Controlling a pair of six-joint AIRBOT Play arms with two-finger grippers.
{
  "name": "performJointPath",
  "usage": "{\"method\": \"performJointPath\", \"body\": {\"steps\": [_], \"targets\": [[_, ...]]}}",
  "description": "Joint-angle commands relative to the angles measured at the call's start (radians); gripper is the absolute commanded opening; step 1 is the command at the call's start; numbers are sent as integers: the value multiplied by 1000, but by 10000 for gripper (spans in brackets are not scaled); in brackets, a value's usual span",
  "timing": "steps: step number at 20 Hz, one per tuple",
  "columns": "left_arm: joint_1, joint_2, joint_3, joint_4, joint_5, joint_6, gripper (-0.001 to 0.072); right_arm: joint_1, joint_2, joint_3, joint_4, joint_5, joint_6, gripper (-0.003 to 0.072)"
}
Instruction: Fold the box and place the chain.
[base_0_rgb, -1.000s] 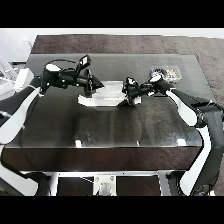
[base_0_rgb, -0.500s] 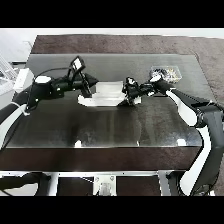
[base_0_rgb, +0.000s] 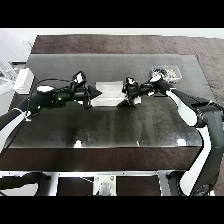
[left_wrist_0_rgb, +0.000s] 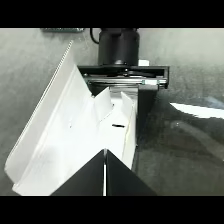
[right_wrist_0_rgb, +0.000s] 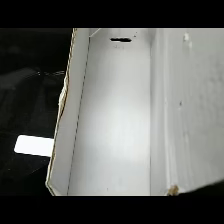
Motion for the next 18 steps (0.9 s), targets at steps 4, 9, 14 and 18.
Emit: {"method": "performJointPath", "body": {"steps": [4, 9, 14, 18], "targets": [[2, -114, 120, -14, 36, -30, 17, -1, 0, 0, 0, 0, 0, 586], [2, -259, 282, 92, 34, -129, 18, -1, 0, -1, 0, 0, 0, 586], [11, -283, 325, 147, 171, -130, 19, -1, 0, -1, 0, 0, 0, 586], [53, -283, 325, 144, 172, -147, 19, -1, 0, -1, 0, 0, 0, 586]]}}
